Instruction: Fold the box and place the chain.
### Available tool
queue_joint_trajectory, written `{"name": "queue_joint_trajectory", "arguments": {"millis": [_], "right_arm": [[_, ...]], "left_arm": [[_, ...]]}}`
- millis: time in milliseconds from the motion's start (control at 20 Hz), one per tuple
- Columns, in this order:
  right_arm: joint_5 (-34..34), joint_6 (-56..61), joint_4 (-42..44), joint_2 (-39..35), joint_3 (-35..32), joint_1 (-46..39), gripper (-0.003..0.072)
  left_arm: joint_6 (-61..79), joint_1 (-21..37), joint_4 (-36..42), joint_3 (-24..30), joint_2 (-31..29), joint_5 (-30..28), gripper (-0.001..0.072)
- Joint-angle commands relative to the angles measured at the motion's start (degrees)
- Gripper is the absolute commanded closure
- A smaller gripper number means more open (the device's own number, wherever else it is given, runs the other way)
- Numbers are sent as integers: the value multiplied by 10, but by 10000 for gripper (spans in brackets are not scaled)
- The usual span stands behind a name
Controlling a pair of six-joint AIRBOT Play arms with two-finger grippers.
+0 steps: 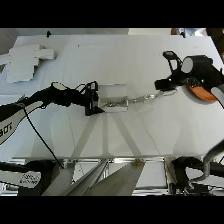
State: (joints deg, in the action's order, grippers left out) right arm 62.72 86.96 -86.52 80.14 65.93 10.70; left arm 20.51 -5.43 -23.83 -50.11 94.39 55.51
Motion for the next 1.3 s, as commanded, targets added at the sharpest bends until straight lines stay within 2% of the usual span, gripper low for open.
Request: {"name": "queue_joint_trajectory", "arguments": {"millis": [0,250,450,750,900,1100,1200,1250], "right_arm": [[-12,0,21,-18,2,79,668],[-76,0,110,-18,24,179,668],[-84,0,134,-17,78,226,668],[-83,-1,132,10,144,281,669],[-67,-1,129,47,146,296,669],[-6,0,111,110,146,302,668],[-7,-1,102,124,146,302,665],[-12,0,102,124,146,302,591]], "left_arm": [[0,0,0,0,0,0,144],[0,0,0,0,0,0,144],[0,0,0,0,0,0,144],[0,0,0,0,0,0,144],[0,0,0,0,0,0,144],[0,0,0,0,0,0,144],[0,0,0,0,0,0,144],[0,0,0,0,0,0,144]]}}
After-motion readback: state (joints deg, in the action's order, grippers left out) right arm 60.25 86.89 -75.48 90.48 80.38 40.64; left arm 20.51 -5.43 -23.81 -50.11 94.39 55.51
